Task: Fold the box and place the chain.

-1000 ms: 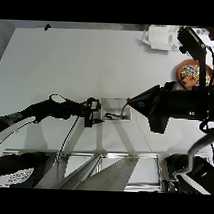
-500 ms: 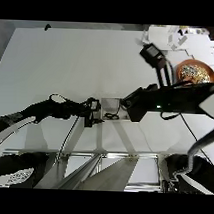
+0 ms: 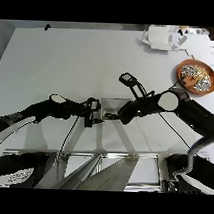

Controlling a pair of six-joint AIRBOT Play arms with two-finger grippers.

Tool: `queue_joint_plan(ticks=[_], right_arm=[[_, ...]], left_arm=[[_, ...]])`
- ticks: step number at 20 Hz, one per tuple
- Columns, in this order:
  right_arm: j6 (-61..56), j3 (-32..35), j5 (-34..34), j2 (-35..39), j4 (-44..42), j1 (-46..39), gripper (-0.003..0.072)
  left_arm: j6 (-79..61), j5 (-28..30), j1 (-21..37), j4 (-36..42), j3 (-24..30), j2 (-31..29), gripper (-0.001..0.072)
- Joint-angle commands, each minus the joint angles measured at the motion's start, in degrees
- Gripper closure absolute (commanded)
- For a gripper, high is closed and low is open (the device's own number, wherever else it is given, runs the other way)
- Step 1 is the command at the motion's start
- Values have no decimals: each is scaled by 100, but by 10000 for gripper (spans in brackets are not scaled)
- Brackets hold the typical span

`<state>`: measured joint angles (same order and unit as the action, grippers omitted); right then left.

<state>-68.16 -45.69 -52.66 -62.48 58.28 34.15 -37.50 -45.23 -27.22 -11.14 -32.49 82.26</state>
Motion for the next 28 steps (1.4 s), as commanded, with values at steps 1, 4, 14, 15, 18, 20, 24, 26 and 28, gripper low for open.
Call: queue_joint_plan(ticks=[1,4,14,15,18,20,24,26,28], right_arm=[[116,68,85,-168,-66,7,498],[94,-79,-275,-118,-44,0,443],[-824,-1145,-1121,435,1554,-2041,513],[-890,-1145,-1099,343,1731,-2321,513],[-1012,-1143,-1051,-138,2013,-3051,493],[-1158,-1143,-944,-496,2013,-3307,357],[-1154,-1143,-933,-1217,2017,-3338,349],[-1154,-1143,-925,-1521,2076,-3338,350],[-1158,-1143,-907,-1744,2081,-3338,351]], left_arm=[[0,0,0,0,-4,2,657],[0,0,0,-2,-4,2,657],[0,0,0,0,-4,2,657],[0,0,0,-2,-4,2,657],[0,0,0,-2,-4,2,657],[0,0,0,-2,-4,2,657],[2,0,0,0,-4,2,657],[0,0,0,-2,-4,2,657],[0,0,0,0,-4,2,657]])
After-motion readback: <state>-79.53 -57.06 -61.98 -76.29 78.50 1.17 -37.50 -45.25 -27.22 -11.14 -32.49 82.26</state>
